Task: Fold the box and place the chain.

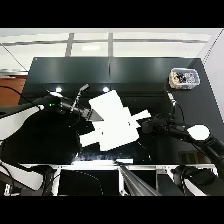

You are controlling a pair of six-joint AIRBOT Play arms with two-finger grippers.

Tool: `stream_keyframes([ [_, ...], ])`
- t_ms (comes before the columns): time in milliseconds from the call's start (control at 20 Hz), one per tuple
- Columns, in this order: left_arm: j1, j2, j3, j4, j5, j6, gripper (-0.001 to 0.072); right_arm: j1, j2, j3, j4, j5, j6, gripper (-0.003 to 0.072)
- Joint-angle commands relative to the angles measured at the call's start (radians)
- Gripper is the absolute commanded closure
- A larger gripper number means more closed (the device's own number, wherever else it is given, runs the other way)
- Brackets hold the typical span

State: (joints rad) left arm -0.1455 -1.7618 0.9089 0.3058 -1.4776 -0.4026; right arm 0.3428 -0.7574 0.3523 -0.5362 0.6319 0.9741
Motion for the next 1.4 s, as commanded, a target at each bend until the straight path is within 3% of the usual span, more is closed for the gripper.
stream_keyframes([
  [0, 0.001, -0.003, 0.005, 0.058, -0.061, 0.042, 0.0382, 0.001, 0.001, 0.000, 0.001, 0.000, 0.003, 0.0636],
  [50, -0.005, -0.003, 0.005, 0.067, -0.072, 0.042, 0.0384, 0.001, 0.001, 0.000, 0.000, 0.000, 0.007, 0.0636],
  [250, -0.023, -0.003, 0.042, 0.153, -0.106, 0.041, 0.0679, -0.001, 0.001, 0.000, 0.000, 0.002, 0.015, 0.0628],
  [300, -0.024, -0.002, 0.056, 0.166, -0.126, 0.038, 0.0680, -0.011, 0.001, 0.000, 0.001, 0.012, 0.019, 0.0508],
  [350, -0.024, -0.002, 0.071, 0.168, -0.142, 0.030, 0.0681, -0.031, 0.001, 0.003, -0.002, 0.037, 0.019, 0.0205],
  [400, -0.024, 0.003, 0.085, 0.167, -0.150, 0.023, 0.0682, -0.066, 0.001, 0.014, -0.021, 0.075, 0.018, -0.0010],
  [650, -0.071, 0.126, 0.118, 0.222, -0.028, 0.003, 0.0686, -0.320, 0.002, 0.207, -0.368, 0.365, 0.017, -0.0009],
  [750, -0.132, 0.229, 0.116, 0.288, 0.063, 0.031, 0.0685, -0.391, 0.002, 0.280, -0.512, 0.378, 0.017, -0.0009],
  [850, -0.214, 0.318, 0.115, 0.352, 0.174, 0.103, 0.0685, -0.433, 0.002, 0.314, -0.604, 0.312, 0.016, -0.0008],
  [950, -0.301, 0.369, 0.115, 0.407, 0.293, 0.206, 0.0684, -0.443, 0.000, 0.314, -0.604, 0.238, 0.017, -0.0007],
  [1100, -0.389, 0.346, 0.115, 0.532, 0.441, 0.238, 0.0682, -0.393, 0.000, 0.311, -0.529, 0.294, -0.121, -0.0008],
  [1200, -0.398, 0.311, 0.115, 0.493, 0.465, 0.238, 0.0682, -0.334, 0.000, 0.282, -0.521, 0.340, -0.256, -0.0010],
  [1350, -0.397, 0.263, 0.111, 0.477, 0.469, 0.238, 0.0683, -0.248, -0.002, 0.201, -0.511, 0.331, -0.301, -0.0017],
])
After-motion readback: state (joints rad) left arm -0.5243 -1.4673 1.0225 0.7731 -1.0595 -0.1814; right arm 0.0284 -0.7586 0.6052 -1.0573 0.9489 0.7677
